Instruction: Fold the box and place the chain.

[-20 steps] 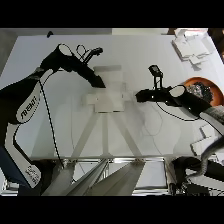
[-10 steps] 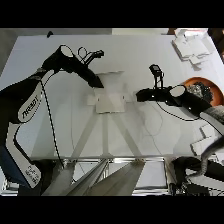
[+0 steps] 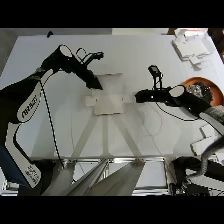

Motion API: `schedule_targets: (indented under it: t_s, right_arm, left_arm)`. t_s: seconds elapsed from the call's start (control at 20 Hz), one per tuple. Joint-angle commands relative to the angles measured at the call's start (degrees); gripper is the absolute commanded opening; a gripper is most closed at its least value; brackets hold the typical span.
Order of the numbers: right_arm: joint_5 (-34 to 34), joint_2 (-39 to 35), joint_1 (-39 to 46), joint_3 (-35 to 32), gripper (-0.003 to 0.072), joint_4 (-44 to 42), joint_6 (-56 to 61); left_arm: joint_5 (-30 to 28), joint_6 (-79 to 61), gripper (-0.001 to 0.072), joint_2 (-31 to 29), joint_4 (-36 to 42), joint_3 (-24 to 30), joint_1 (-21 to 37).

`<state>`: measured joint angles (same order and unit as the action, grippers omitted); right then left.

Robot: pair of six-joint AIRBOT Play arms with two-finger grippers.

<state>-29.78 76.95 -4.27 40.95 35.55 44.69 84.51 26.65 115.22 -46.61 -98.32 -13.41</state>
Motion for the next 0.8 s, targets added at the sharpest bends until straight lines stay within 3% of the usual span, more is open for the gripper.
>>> schedule_targets:
  t_s: [0.0,0.65,0.75]
  right_arm:
    - [0.5,0.0,0.0,0.0,0.0012,0.1,0.0]
    - [1.1,0.0,0.0,0.0,0.0012,0.2,0.0]
    - [5.5,0.0,0.0,0.0,0.0012,-0.2,0.0]
  left_arm:
    - [0.6,-1.0,0.0000,-0.1,-0.5,0.0,0.7]
    - [0.8,-1.1,0.0004,0.0,-0.4,0.0,0.8]
    - [0.8,-1.1,0.0004,0.0,-0.4,0.0,0.8]
